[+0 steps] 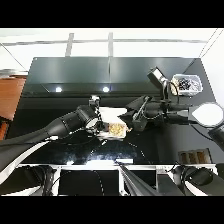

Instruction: Fold the box and place the chain.

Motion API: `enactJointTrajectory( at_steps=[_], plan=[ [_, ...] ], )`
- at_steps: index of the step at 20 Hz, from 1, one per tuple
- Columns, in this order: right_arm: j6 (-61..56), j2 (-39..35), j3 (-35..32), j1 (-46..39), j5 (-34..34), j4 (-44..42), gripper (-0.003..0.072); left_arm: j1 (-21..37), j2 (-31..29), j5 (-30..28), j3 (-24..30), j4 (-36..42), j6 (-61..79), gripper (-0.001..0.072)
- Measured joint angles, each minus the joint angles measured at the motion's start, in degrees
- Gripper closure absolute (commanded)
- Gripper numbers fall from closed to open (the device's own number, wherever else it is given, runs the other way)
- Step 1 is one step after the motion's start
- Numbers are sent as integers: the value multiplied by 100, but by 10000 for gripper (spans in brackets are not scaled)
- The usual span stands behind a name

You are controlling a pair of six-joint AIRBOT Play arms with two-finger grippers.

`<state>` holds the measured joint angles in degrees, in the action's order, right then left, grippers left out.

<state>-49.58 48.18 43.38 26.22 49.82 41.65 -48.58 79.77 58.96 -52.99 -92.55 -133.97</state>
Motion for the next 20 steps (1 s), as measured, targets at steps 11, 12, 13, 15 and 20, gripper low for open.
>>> enactJointTrajectory(
  at_steps=[11,12,13,15,20],
  plan=[
    [1453,42,-2013,-337,-809,1154,-12,0,0,2,0,-2,4,679],
    [1757,46,-2212,-170,-1126,1023,-10,0,0,2,0,-2,4,678],
    [1985,55,-2350,-15,-1425,909,63,0,0,0,-2,-2,4,678],
    [2312,101,-2533,282,-1943,754,142,0,0,0,0,-2,4,679],
    [2653,299,-2664,774,-2743,573,134,0,0,0,0,-2,4,678]
  ],
)
